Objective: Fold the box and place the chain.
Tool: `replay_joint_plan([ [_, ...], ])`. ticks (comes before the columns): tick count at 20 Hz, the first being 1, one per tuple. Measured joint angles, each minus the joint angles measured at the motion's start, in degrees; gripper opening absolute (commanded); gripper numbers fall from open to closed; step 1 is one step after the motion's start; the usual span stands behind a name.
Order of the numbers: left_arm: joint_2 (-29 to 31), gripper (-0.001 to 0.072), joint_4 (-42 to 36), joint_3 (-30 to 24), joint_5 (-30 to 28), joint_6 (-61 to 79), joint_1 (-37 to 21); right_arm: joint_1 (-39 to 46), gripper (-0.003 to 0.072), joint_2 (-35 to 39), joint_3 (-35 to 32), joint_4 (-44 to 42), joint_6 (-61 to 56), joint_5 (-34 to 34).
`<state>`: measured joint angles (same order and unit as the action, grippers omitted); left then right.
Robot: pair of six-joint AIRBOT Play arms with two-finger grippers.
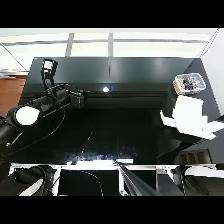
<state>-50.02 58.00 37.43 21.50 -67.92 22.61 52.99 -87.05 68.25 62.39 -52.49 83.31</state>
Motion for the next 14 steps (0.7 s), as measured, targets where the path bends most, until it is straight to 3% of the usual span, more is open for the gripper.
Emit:
replay_joint_plan([
  [7, -1.5, 0.0693, -0.4, 0.0, 0.2, 0.0, 0.2, -9.6, 0.0008, 3.8, -9.7, -13.7, 1.0, -0.4],
  [11, -3.9, 0.0694, -2.3, 0.0, 0.2, 0.0, 1.5, -20.8, 0.0008, 7.8, -17.3, -22.7, 0.4, -6.5],
  [14, -5.8, 0.0696, -4.0, 0.0, 0.7, 0.0, 3.4, -30.7, 0.0008, 15.6, -26.9, -33.0, 6.6, -13.5],
])
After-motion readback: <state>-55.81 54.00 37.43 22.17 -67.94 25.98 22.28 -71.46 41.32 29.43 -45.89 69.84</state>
